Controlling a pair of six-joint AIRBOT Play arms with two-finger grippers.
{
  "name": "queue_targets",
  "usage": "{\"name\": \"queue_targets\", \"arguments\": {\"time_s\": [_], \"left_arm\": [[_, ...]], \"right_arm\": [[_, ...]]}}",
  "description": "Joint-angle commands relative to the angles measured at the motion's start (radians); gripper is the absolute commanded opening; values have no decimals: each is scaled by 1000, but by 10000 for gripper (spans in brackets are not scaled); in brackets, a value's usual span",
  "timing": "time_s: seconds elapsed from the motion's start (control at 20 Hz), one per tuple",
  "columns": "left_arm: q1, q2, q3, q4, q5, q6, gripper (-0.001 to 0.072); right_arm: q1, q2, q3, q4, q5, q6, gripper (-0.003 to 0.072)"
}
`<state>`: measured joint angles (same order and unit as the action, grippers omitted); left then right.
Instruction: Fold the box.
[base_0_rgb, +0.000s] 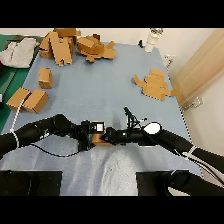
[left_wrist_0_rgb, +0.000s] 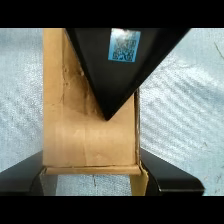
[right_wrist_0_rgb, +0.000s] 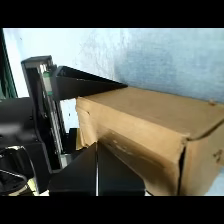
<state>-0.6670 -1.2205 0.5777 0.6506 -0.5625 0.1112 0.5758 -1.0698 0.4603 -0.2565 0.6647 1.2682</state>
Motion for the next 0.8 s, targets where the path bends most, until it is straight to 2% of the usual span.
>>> {"name": "queue_targets", "arguments": {"time_s": [0.0,0.15,0.3,0.4,0.55,0.75], "left_arm": [[0,0,1,0,3,0,520],[0,0,1,0,3,0,520],[0,0,1,0,3,0,520],[0,0,1,0,3,0,521],[0,0,1,0,12,0,520],[-1,0,1,-2,32,1,520]], "right_arm": [[0,-8,0,-10,7,8,0],[-1,10,0,-8,8,8,0],[-29,95,2,-11,-1,7,0],[-94,167,2,-48,0,18,0],[-224,251,2,-197,4,132,0],[-381,272,2,-284,16,171,0]]}}
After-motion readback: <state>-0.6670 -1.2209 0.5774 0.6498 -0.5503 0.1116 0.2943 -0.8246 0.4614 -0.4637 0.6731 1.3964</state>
